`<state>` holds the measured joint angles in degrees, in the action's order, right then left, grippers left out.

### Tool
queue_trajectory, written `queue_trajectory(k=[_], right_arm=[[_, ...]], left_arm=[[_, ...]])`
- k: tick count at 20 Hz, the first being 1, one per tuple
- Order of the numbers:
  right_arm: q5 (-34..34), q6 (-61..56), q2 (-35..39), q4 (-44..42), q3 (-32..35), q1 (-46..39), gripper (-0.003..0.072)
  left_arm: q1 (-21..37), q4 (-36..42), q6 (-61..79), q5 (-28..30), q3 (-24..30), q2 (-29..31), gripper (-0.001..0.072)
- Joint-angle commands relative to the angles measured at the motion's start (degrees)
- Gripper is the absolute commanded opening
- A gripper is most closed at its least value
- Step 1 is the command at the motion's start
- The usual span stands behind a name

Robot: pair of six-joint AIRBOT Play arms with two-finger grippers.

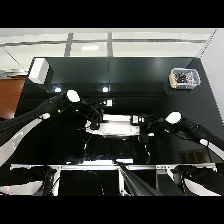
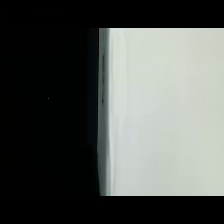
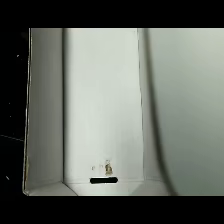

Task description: Fold the box and place the chain.

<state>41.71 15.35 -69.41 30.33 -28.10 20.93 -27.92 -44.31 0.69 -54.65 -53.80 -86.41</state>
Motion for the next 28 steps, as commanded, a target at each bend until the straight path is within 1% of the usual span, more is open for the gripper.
queue_trajectory(k=[1, 14, 15, 16, 19, 20, 22, 23, 25, 26, 28], right_arm=[[-1.25, -1.53, -0.17, 1.27, -0.13, 0.63, 0.0708], [-1.55, -1.88, -0.22, 1.66, -0.13, 1.09, 0.07], [-1.42, -1.86, -0.22, 1.7, -0.13, 1.09, 0.0554], [-1.42, -1.84, -0.22, 1.79, -0.13, 1.09, 0.0465], [-1.36, -1.84, -0.22, 1.86, -0.13, 1.09, 0.0465], [-1.4, -1.84, -0.22, 1.84, -0.13, 1.11, 0.0466], [-1.44, -1.84, -0.22, 1.86, -0.13, 1.11, 0.0466], [-1.44, -1.84, -0.22, 1.86, -0.11, 1.11, 0.0466], [-1.4, -1.84, -0.22, 1.9, -0.11, 1.11, 0.0465], [-1.4, -1.81, -0.2, 1.99, -0.11, 1.11, 0.0465], [-0.92, -1.62, -0.22, 2.34, -0.11, 1.16, 0.0465]], left_arm=[[-0.02, -0.02, 0.13, -0.02, -0.07, 0.0, 0.0027], [-0.02, 0.02, 0.13, -0.02, -0.07, 0.0, 0.0027], [-0.02, 0.0, 0.13, -0.02, -0.07, 0.0, 0.0026], [0.0, 0.0, 0.13, -0.02, -0.07, 0.0, 0.0027], [0.0, 0.0, 0.13, -0.02, -0.07, 0.0, 0.0028], [0.07, -0.09, -0.13, -0.04, -0.07, 0.2, 0.0052], [0.28, -0.94, -2.97, 0.22, -0.07, 1.73, 0.0324], [0.55, -1.75, -5.03, 0.15, -0.07, 2.95, 0.0449], [1.38, -4.98, -10.21, -0.35, -0.07, 6.05, 0.0661], [2.1, -7.04, -13.16, -1.66, -0.07, 8.04, 0.0707], [4.07, -12.2, -19.74, -6.21, -0.07, 11.85, 0.0707]])
